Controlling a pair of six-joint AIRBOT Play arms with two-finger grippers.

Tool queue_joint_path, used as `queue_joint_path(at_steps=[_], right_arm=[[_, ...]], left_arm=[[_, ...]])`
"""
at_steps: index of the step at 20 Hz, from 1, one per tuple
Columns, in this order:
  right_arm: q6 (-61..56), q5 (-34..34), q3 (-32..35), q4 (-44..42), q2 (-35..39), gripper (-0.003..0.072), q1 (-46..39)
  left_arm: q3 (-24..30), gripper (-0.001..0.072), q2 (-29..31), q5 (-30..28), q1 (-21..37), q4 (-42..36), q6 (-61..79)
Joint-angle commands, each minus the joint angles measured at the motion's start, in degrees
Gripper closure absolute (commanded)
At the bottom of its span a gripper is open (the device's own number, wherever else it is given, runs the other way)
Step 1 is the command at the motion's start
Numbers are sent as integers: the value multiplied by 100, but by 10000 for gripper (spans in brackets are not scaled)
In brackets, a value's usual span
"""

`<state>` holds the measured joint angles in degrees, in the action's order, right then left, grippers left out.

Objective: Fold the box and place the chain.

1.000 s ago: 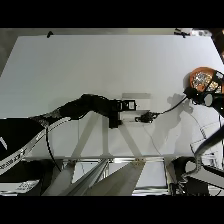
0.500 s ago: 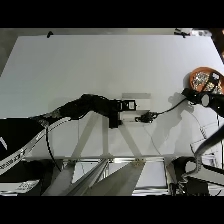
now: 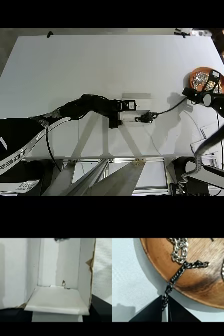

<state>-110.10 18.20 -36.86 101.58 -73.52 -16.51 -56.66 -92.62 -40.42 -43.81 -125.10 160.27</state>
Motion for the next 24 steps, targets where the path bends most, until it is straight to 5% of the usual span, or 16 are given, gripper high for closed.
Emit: queue_joint_path(at_steps=[1, 11, 19, 24], right_arm=[[527, 466, -4, -55, 577, 673, 20], [1738, 2848, -4, -1309, 2756, 671, 1705], [1436, 3462, -4, -1676, 4048, 671, 3331], [1462, 3486, -4, -2483, 4223, 671, 3956]], left_arm=[[2, 434, -4, -2, 2, 2, 0], [2, 434, -4, 0, 2, 2, 2], [2, 434, -4, -2, 2, 2, 0], [2, 434, -4, 0, 2, 2, 2]])
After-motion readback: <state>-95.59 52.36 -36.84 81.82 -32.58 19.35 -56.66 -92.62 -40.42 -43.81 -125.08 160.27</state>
